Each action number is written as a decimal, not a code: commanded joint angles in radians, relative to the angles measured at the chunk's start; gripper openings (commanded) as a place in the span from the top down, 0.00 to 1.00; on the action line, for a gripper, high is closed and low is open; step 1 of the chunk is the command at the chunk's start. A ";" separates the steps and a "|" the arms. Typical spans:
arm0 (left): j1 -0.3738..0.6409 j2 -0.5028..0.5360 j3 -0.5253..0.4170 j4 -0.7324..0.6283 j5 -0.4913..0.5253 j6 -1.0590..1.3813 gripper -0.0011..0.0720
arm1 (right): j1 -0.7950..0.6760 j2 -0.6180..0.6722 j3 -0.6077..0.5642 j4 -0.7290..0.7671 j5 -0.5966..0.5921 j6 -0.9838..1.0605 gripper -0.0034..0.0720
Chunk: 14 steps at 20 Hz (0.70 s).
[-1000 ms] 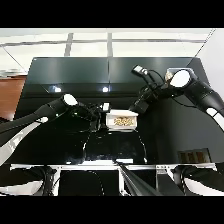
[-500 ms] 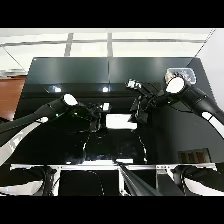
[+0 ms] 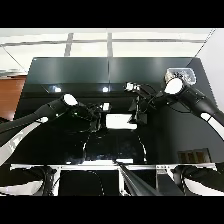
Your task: Fold the box and place the chain.
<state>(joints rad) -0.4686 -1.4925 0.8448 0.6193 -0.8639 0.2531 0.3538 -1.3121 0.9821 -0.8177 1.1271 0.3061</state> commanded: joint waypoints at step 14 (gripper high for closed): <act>0.000 -0.001 0.001 0.000 0.000 0.000 0.35 | 0.035 -0.002 -0.001 -0.053 0.032 -0.051 0.32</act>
